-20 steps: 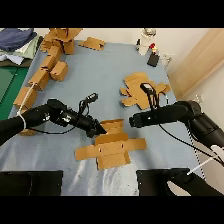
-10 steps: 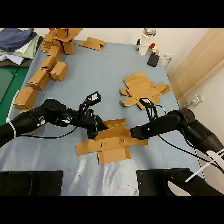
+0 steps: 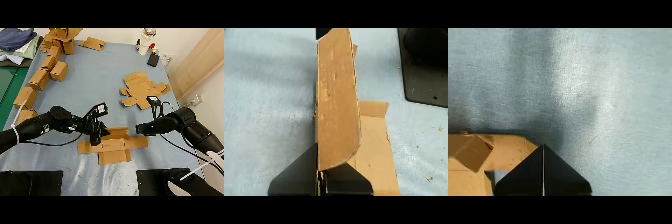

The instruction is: Fold the box.

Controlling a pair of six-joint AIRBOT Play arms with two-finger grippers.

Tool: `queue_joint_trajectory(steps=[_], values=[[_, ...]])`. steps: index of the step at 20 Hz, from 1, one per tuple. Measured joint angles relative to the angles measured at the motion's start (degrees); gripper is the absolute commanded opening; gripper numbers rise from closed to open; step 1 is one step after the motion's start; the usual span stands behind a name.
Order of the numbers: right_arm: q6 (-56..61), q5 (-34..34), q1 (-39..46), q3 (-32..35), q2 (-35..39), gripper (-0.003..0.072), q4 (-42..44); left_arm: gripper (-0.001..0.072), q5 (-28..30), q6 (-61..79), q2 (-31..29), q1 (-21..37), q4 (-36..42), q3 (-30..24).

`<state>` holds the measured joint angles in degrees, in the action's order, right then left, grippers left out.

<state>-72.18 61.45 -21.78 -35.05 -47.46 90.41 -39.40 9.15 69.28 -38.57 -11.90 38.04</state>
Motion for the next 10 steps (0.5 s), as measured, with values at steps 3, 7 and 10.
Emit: queue_joint_trajectory(steps=[3, 7, 10], values=[[0.83, -0.39, 0.00, 0.00, -0.02, 0.0004, -0.72, 0.0010, 0.72, 1.20, -0.07, -1.36, 0.35, -0.24], [1.42, -0.94, 0.00, 0.02, -0.02, 0.0004, -1.11, 0.0010, 0.02, 3.13, -0.22, -1.92, 1.51, -0.81], [1.66, -0.98, 0.00, 0.02, -0.02, 0.0003, -1.18, 0.0010, -1.16, 5.49, -0.22, -2.03, 2.62, -1.25]])
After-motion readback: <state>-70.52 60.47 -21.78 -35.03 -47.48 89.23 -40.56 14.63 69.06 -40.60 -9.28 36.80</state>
